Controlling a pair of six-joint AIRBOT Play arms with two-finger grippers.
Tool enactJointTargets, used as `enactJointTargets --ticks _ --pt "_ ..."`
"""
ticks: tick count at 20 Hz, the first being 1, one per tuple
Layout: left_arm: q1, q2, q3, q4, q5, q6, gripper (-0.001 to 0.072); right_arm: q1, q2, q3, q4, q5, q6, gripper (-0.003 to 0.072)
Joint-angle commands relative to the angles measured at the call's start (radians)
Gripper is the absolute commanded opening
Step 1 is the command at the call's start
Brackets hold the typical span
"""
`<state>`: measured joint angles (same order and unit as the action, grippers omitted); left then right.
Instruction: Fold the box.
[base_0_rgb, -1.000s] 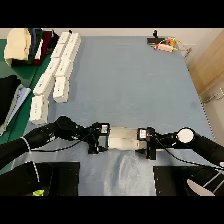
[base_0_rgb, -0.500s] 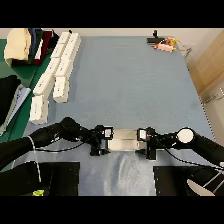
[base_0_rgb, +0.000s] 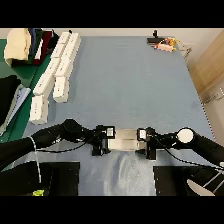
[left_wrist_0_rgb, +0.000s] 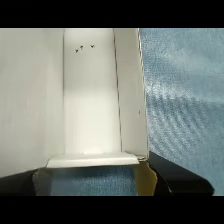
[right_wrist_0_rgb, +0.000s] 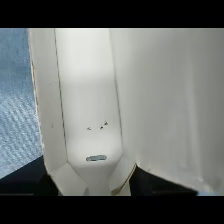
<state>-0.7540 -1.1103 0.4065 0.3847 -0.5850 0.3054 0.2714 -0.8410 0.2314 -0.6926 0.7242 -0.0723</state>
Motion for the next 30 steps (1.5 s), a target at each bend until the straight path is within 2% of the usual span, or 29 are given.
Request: enactJointTargets --ticks 1,8,9,10,30 --pt "-0.018 -0.001 0.001 0.004 0.018 -0.011 0.0693 0.000 0.001 0.000 0.000 0.000 0.000 0.0507" --pt "-0.019 -0.001 0.003 0.023 0.037 -0.084 0.0692 0.000 0.001 0.000 0.000 0.000 0.000 0.0507" --pt "-0.019 -0.003 0.005 0.023 0.040 -0.089 0.0623 0.000 0.001 0.000 0.000 0.000 0.000 0.0506" --pt "-0.019 -0.004 0.005 0.024 0.040 -0.090 0.0516 0.000 0.001 0.000 0.000 0.000 0.000 0.0507" --pt "-0.019 -0.004 0.006 0.023 0.040 -0.093 0.0518 0.000 0.001 0.000 0.000 0.000 0.000 0.0507"
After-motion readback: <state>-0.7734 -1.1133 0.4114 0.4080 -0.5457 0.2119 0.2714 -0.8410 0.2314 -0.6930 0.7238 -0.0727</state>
